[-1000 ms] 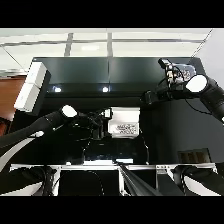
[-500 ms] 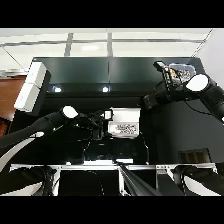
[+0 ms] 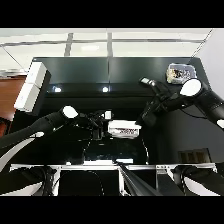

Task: Fold the box and place the chain.

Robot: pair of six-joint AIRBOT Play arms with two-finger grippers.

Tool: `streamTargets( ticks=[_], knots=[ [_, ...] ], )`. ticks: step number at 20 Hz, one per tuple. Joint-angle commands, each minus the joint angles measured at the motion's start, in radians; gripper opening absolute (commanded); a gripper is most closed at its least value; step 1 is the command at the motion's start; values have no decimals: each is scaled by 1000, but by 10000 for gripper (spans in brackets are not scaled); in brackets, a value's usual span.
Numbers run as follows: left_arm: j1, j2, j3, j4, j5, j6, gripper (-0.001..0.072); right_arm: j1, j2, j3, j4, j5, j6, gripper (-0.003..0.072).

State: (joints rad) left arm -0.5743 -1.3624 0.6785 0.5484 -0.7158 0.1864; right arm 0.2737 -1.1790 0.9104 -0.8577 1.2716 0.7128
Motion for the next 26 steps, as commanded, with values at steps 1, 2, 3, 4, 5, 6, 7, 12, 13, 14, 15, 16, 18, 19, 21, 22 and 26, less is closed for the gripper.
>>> streamTargets(
  ticks=[1,2,3,4,5,6,7,12,13,14,15,16,18,19,21,22,26],
  knots=[
    [0,-1,0,1,1,0,485,67,1,-6,-18,9,-166,720],
    [0,-1,0,1,1,0,485,86,1,-6,-18,-12,-191,720],
    [0,-1,-1,1,1,0,485,104,0,-6,-18,-29,-213,720],
    [0,-3,-1,1,1,0,485,119,0,-6,-18,-50,-240,720],
    [0,-5,-1,1,1,-1,485,130,0,-6,-18,-74,-254,720],
    [0,-5,-1,1,1,-1,485,135,0,-6,-18,-92,-271,720],
    [0,-5,-1,1,1,-1,485,135,0,-6,-23,-99,-277,720],
    [0,-5,-1,1,1,-1,485,136,0,-50,-42,-106,-277,599],
    [0,-5,-1,1,1,-1,485,135,0,-61,-40,-106,-277,562],
    [0,-5,-1,1,1,-1,485,136,0,-66,-40,-107,-277,541],
    [0,-5,-1,1,1,-1,485,135,0,-67,-40,-112,-277,505],
    [0,-5,-1,1,1,-1,485,135,1,-67,-40,-113,-277,356],
    [0,-5,-1,1,1,-1,485,135,1,-67,-40,-113,-276,285],
    [0,-5,-1,1,1,-1,485,135,1,-67,-40,-107,-276,216],
    [0,-5,-1,1,1,-1,485,135,1,-67,-40,-105,-276,205],
    [0,-5,-1,1,1,-1,485,135,2,-67,-40,-106,-276,178],
    [0,-5,-1,1,1,-1,485,135,19,-66,-40,-109,-272,178]
  ],
)
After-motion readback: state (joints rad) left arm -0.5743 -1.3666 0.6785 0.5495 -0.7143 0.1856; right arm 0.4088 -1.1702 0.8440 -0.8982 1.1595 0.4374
